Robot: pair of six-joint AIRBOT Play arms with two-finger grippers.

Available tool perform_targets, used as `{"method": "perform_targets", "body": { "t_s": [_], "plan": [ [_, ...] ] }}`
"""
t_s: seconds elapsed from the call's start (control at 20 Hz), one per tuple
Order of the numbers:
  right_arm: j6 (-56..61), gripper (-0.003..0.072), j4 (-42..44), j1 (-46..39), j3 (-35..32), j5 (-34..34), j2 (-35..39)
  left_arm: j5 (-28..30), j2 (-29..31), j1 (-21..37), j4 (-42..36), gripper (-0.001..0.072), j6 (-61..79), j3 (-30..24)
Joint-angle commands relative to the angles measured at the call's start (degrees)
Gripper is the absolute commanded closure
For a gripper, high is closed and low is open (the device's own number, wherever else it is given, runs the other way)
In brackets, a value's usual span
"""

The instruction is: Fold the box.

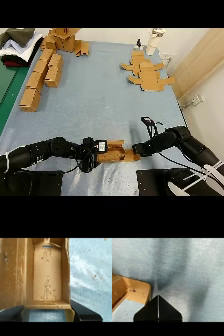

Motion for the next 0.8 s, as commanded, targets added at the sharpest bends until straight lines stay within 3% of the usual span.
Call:
{"method": "perform_targets", "body": {
  "t_s": [0.0, 0.3, 0.65, 0.7, 0.75],
  "plan": [
    [-1.8, 0.0683, 3.1, 0.2, -0.7, 0.9, -1.6, 0.0, 0.0, 0.0, 0.0, 0.0202, 0.0, 0.0],
    [-6.3, 0.0683, 11.0, 0.2, -1.0, 0.9, -1.1, 0.0, 0.0, 0.0, 0.0, 0.0202, 0.0, 0.0],
    [-6.4, 0.0681, 13.2, 0.2, -0.9, -0.3, 6.3, 0.0, 0.0, 0.0, 0.0, 0.0202, 0.0, 0.0],
    [-6.4, 0.0657, 13.8, 0.2, -0.9, -0.5, 7.1, 0.0, 0.0, 0.0, 0.0, 0.0202, 0.0, 0.0],
    [-6.4, 0.0568, 14.3, 0.2, -0.9, -0.5, 7.7, 0.0, 0.0, 0.0, 0.0, 0.0203, 0.0, 0.0]
  ]
}}
